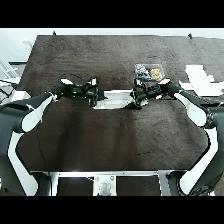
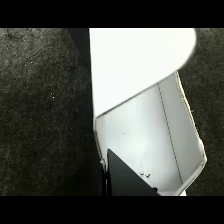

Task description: Fold the box and place the chain.

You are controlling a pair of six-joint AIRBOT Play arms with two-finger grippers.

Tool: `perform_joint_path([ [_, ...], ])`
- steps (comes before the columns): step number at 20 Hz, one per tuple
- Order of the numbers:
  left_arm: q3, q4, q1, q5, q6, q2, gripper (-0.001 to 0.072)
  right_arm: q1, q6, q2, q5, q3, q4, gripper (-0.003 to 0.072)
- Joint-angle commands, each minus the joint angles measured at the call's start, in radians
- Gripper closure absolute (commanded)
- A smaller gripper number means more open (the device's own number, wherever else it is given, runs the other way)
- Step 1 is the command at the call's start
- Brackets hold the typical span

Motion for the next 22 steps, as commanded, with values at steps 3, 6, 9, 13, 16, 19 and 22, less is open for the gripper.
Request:
perform_joint_path([
  [3,0.000,0.000,0.001,0.001,0.000,0.000,0.0686,0.002,0.001,0.000,0.000,0.001,0.000,0.0147],
  [6,0.000,0.000,0.001,0.001,0.000,0.000,0.0686,0.002,0.000,0.000,0.000,0.001,0.000,0.0147],
  [9,0.000,0.000,0.001,0.001,0.000,0.000,0.0686,0.001,0.000,0.000,0.000,0.001,0.004,0.0147],
  [13,0.000,0.000,0.001,0.001,0.000,0.000,0.0686,-0.003,-0.043,0.000,0.003,0.002,0.008,0.0147],
  [16,0.000,0.000,0.001,0.000,0.000,0.000,0.0686,-0.004,-0.109,0.000,0.019,0.009,0.008,0.0150],
  [19,0.000,0.000,0.001,0.001,0.000,0.000,0.0686,-0.004,-0.108,0.000,0.019,0.010,0.007,0.0140],
  [22,0.000,0.000,0.001,0.000,0.000,0.000,0.0686,-0.003,-0.101,0.000,0.034,0.010,0.016,0.0137],
])
